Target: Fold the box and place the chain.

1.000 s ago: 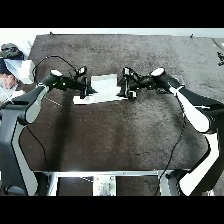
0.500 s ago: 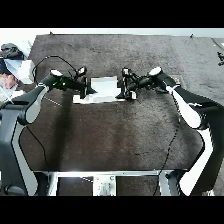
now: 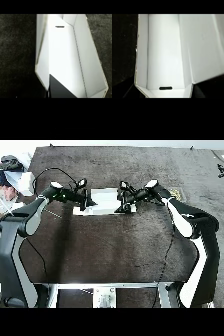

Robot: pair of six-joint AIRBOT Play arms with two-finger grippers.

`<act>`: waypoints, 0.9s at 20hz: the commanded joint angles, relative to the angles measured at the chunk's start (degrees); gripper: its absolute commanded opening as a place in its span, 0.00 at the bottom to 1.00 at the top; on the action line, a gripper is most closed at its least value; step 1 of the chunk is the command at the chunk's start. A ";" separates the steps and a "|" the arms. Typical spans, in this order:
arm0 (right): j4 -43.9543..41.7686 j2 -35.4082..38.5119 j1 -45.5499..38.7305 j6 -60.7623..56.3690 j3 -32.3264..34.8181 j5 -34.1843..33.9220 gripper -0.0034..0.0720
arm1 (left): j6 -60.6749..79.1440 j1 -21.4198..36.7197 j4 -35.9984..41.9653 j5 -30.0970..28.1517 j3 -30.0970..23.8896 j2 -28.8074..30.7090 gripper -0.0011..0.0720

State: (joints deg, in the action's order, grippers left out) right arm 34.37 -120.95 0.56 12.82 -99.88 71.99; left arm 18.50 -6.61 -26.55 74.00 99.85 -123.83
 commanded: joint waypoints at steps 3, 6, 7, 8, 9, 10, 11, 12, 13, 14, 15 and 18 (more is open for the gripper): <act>1.25 -0.87 1.51 -0.48 -0.72 0.50 0.92 | -0.04 0.00 0.00 -0.02 0.02 -0.04 0.03; 0.57 -0.87 1.42 -0.50 -0.72 0.46 0.92 | -0.04 0.00 0.02 -0.04 0.02 -0.04 0.03; 0.55 -0.92 1.42 -0.76 -0.72 0.15 0.92 | -0.04 0.00 0.00 -0.02 0.02 -0.04 0.03; 0.50 -1.11 1.42 -0.74 -0.72 -0.15 0.92 | -0.04 0.00 0.02 -0.04 0.02 -0.04 0.03; 0.35 -1.36 1.42 -0.70 -0.72 -0.42 0.92 | -0.04 0.00 0.00 -0.04 0.02 -0.04 0.03; 0.37 -1.62 1.42 -0.70 -0.72 -0.85 0.92 | -0.04 0.00 0.02 -0.04 0.02 -0.04 0.03; 0.35 -1.68 1.40 -0.66 -0.72 -0.94 0.92 | -0.04 0.00 0.02 -0.02 0.02 -0.04 0.03; 0.37 -1.70 1.40 -0.66 -0.72 -1.31 0.92 | -0.04 0.00 0.00 -0.02 0.02 -0.04 0.03; 0.39 -1.68 1.40 -0.63 -0.72 -1.55 0.92 | -0.04 0.00 0.00 -0.02 0.02 -0.04 0.03; 0.35 -1.68 1.33 -0.63 -0.72 -1.90 0.92 | -0.04 0.00 0.02 -0.04 0.02 -0.04 0.03; 0.31 -1.70 1.33 -0.66 -0.72 -2.14 0.92 | -0.04 0.00 0.00 -0.04 0.02 -0.04 0.03; 0.37 -1.68 1.29 -0.42 -0.70 -3.21 0.92 | -0.04 0.00 0.00 -0.02 0.02 -0.04 0.03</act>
